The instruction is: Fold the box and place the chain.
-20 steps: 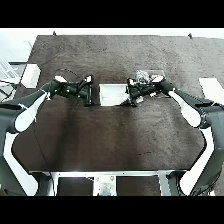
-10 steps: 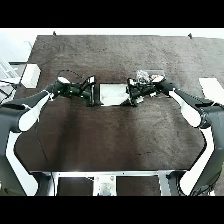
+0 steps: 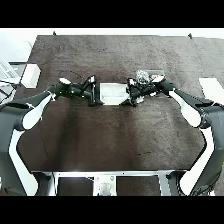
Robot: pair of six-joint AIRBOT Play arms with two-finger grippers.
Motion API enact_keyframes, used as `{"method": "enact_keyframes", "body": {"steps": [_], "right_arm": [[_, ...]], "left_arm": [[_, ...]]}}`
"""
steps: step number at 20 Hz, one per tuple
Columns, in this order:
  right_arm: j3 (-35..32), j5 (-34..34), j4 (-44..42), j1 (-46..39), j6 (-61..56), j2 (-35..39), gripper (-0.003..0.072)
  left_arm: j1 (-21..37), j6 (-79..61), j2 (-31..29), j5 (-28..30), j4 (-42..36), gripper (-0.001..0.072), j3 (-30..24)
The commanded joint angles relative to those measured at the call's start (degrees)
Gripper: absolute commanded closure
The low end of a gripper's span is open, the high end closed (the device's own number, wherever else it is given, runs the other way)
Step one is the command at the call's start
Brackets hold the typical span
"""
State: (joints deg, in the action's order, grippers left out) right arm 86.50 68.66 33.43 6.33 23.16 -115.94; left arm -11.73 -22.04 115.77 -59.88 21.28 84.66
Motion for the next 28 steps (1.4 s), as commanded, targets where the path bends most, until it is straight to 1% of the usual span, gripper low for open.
{"method": "enact_keyframes", "body": {"steps": [1, 3, 9, 14, 15, 16, 17, 18, 19, 28], "right_arm": [[0.0, 0.2, 0.1, 0.1, 0.0, 0.0, 0.0249], [0.0, 0.2, 0.1, 0.1, 0.0, 0.0, 0.0249], [0.0, 0.2, 0.1, 0.1, 0.0, 0.0, 0.0249], [0.0, 0.2, 0.1, 0.1, 0.0, 0.0, 0.0249], [0.0, 0.2, 0.1, 0.1, 0.0, 0.0, 0.0248], [0.0, 0.2, 0.1, 0.1, 0.0, 0.0, 0.0248], [0.0, 0.2, 0.1, 0.1, 0.0, 0.0, 0.0248], [0.0, 0.2, 0.1, 0.1, 0.0, 0.0, 0.0248], [0.0, 0.2, 0.1, 0.1, 0.0, 0.0, 0.0249], [0.0, 0.2, 0.1, 0.1, 0.0, 0.0, 0.0248]], "left_arm": [[0.0, -1.8, 1.0, 0.0, -0.1, -0.0007, 0.5], [-0.2, -3.1, 1.1, -0.3, -0.4, -0.0007, 0.5], [-2.1, -3.5, 1.1, 1.8, -1.6, -0.0007, 0.6], [-2.1, -3.5, 1.1, 2.3, -1.6, -0.0005, 0.6], [-2.1, -3.4, 1.1, 2.3, -1.6, 0.0063, 0.6], [-2.1, -3.1, 1.1, 2.4, -1.6, 0.0231, 0.6], [-2.1, -2.6, 1.1, 2.4, -1.6, 0.0258, 0.6], [-2.1, -2.2, 1.1, 2.4, -1.6, 0.0375, 0.6], [-2.1, -2.0, 1.1, 2.5, -1.6, 0.0421, 0.6], [-1.9, -2.0, 1.1, 3.4, -0.7, 0.0420, 0.6]]}}
